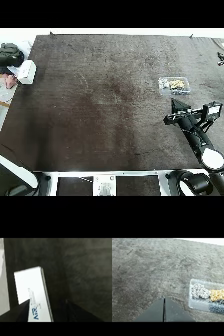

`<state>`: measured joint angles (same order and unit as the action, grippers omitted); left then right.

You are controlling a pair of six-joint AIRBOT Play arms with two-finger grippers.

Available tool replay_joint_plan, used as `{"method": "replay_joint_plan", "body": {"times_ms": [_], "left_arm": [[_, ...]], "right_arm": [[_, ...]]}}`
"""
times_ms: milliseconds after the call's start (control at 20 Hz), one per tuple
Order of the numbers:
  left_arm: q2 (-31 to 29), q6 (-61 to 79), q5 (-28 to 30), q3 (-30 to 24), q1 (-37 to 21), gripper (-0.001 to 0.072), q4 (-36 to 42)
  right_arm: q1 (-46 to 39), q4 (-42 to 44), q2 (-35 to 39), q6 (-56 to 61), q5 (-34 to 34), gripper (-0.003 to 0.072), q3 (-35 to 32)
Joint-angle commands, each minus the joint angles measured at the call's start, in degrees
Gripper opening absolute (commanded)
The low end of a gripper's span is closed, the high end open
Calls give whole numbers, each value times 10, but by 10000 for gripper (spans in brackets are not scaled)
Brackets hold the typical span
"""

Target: Fold the box and place the chain.

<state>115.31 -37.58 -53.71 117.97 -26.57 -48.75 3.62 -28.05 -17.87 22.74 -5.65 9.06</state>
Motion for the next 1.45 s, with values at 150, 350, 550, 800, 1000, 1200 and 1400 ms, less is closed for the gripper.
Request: {"method": "replay_joint_plan", "body": {"times_ms": [150,350,550,800,1000,1200,1400], "left_arm": [[-134,15,-70,18,0,13,36],[-247,78,-66,-65,0,6,118],[-424,190,40,-273,0,7,223],[-661,339,193,-580,0,6,331],[-808,408,218,-786,22,6,432],[-947,440,332,-945,105,7,462],[-1043,433,422,-1024,132,8,462]], "right_arm": [[0,0,0,0,0,-5,0],[0,0,0,0,0,-5,0],[0,0,0,0,0,-5,0],[0,0,0,0,0,-5,0],[0,0,0,0,0,-5,0],[0,0,0,0,0,-5,0],[0,0,0,0,0,-5,0]]}}
